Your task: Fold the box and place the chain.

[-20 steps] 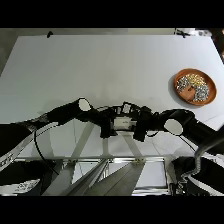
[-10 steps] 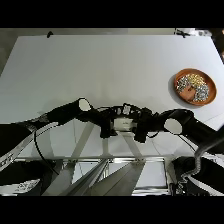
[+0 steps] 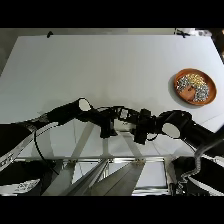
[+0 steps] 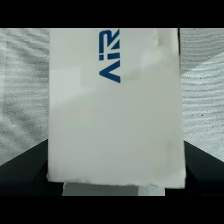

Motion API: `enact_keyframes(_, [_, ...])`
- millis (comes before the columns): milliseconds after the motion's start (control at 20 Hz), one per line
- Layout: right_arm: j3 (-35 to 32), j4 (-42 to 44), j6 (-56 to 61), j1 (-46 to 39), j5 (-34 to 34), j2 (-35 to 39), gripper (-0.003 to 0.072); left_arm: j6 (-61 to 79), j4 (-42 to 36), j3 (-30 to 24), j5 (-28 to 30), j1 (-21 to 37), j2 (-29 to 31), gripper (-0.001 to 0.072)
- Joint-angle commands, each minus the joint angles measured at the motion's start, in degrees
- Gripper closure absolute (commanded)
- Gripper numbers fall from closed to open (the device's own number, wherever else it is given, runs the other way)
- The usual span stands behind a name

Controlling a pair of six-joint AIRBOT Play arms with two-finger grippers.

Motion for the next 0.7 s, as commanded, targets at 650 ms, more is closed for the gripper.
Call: enact_keyframes(650, [0.0, -3.0, 0.2, 0.2, -3.6, 4.7, 0.022, 0.0, 0.0, 0.0, 0.0, 0.0, 0.0, 0.0499])
